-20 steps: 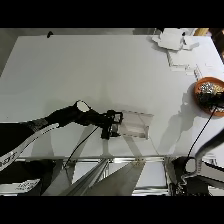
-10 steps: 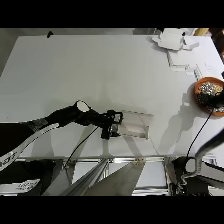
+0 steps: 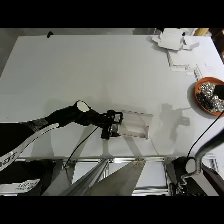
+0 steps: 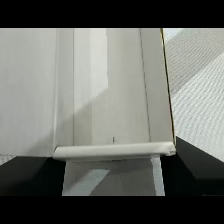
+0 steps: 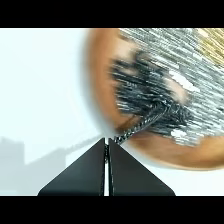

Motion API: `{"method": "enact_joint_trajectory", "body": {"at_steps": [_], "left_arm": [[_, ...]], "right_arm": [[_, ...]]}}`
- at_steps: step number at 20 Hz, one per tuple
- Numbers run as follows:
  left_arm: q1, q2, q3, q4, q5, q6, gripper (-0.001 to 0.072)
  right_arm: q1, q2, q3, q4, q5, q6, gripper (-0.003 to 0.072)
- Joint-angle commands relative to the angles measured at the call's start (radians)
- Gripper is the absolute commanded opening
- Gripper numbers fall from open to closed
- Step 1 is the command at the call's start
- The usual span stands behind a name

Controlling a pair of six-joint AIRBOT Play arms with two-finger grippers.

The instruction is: Fold the box and place the chain.

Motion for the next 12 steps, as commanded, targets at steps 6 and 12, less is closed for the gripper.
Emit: {"method": "enact_joint_trajectory", "body": {"at_steps": [6,12], "left_arm": [[0.001,0.000,0.000,0.000,0.000,0.000,0.0333],[0.001,0.000,0.000,0.000,0.000,0.000,0.0333]], "right_arm": [[0.294,0.353,0.000,0.172,0.382,-0.084,0.0017],[0.633,0.483,-0.044,0.303,0.441,-0.059,0.0017]]}}
